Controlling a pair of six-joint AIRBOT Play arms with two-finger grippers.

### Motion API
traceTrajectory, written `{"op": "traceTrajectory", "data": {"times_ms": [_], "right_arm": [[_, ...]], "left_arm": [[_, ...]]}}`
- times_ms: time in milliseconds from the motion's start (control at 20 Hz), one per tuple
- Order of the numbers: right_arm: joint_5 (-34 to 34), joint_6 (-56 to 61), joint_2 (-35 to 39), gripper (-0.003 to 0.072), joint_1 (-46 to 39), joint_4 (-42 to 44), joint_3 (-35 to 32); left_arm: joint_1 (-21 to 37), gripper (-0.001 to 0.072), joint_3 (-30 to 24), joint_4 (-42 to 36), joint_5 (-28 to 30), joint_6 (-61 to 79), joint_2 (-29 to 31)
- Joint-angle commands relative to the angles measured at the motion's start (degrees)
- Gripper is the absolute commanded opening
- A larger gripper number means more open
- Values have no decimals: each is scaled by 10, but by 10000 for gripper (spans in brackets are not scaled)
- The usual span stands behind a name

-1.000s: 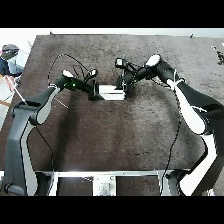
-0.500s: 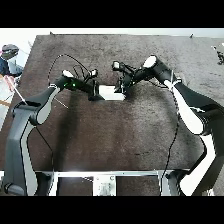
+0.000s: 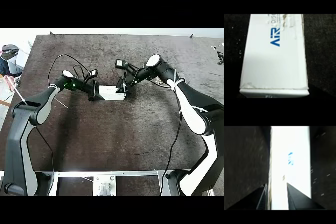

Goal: Fold the box and place the chain.

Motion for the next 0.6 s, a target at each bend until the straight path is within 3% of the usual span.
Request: {"op": "traceTrajectory", "data": {"times_ms": [0, 50, 550], "right_arm": [[-2, 1, 9, 93, -11, 70, 0], [1, 3, 7, 11, -11, 78, 0], [2, 61, -65, 10, -10, 78, -30]], "left_arm": [[0, 538, 0, 0, 0, 0, 0], [0, 538, 0, 0, 0, 0, 0], [0, 538, 0, 0, 0, 0, 0]]}}
